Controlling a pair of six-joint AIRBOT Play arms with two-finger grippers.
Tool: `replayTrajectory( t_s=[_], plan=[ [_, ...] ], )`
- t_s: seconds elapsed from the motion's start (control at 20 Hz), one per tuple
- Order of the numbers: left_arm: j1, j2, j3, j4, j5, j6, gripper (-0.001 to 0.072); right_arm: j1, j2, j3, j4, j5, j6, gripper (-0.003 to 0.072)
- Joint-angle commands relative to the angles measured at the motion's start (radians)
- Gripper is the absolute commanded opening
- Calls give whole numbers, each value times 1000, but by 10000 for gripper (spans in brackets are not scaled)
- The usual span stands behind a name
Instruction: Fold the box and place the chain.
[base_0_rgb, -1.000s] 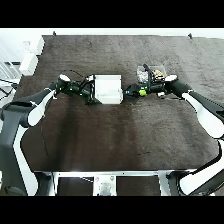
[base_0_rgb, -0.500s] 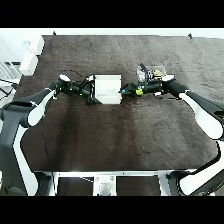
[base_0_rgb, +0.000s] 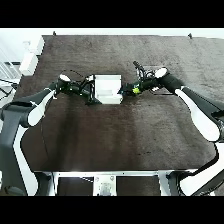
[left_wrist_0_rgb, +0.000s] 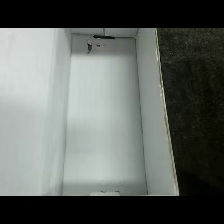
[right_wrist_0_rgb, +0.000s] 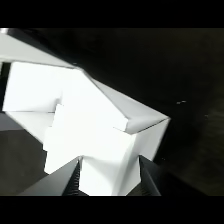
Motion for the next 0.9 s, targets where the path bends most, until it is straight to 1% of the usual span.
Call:
replayTrajectory(
  t_s=[0.0, 0.05, 0.45, 0.65, 0.85],
  plan=[
    [0, 0, 0, 0, -2, 0, 395, 35, 0, 38, -116, -17, 86, 446],
    [0, 0, 0, 0, -2, 0, 395, 45, 0, 43, -133, -29, 113, 485],
    [0, 0, 0, 0, -3, 0, 395, 110, -13, 66, -247, -55, 251, 484],
    [0, 0, 0, 0, -3, 0, 395, 140, -35, 114, -370, -54, 368, 485],
    [0, 0, 0, -1, -10, 0, 395, 158, -60, 124, -453, -17, 455, 485]
  ],
)
